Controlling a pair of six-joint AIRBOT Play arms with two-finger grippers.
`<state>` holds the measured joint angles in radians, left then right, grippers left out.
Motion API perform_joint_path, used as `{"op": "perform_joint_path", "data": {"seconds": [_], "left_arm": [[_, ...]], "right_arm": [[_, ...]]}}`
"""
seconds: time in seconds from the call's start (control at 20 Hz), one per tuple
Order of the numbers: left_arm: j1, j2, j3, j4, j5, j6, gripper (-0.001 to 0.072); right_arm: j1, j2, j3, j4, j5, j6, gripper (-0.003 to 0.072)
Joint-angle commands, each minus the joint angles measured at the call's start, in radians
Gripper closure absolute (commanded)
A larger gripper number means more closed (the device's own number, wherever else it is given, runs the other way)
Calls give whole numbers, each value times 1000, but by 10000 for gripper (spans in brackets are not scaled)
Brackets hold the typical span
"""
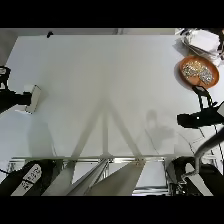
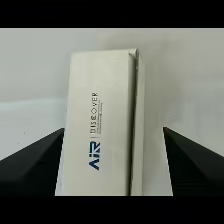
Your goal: Fold the box and place the chain.
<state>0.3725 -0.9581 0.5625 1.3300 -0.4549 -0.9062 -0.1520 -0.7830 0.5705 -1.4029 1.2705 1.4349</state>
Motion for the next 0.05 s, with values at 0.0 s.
{"op": "perform_joint_path", "data": {"seconds": [0.0], "left_arm": [[35,-84,54,13,-49,-44,16]], "right_arm": [[-1,0,0,0,0,0,574]]}}
